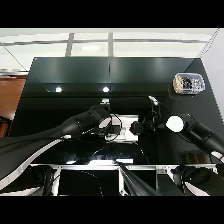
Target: Fold the box and place the chain.
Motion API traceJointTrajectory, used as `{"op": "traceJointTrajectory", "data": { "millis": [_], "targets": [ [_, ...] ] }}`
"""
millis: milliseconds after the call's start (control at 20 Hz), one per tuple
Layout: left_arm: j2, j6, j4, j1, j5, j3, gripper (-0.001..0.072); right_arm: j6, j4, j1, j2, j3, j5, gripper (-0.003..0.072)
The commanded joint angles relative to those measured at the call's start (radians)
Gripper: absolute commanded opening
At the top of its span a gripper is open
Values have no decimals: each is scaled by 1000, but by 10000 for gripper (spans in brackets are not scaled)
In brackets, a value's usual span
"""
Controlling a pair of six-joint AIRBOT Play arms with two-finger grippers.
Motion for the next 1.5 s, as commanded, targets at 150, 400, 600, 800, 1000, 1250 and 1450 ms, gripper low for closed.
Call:
{"op": "traceJointTrajectory", "data": {
  "millis": [150, 400, 600, 800, 1000, 1250, 1450],
  "targets": [
    [0, 1, 0, 1, 2, 1, 26, 204, -265, 101, -49, 60, 134, 453],
    [0, 0, 1, 1, 3, 1, 26, 300, -338, 168, -96, 127, 208, 442],
    [0, 0, 0, 1, 6, 1, 26, 408, -438, 229, -190, 233, 333, 371],
    [0, 0, 0, 1, 6, 1, 26, 507, -428, 238, -228, 246, 330, 370],
    [0, 0, 0, 1, 5, 1, 26, 528, -398, 238, -255, 252, 309, 369],
    [0, 0, 0, 1, 5, 1, 26, 537, -402, 246, -288, 269, 304, 152],
    [0, 0, 0, 0, 5, 1, 26, 537, -405, 246, -288, 269, 297, 11]
  ]
}}
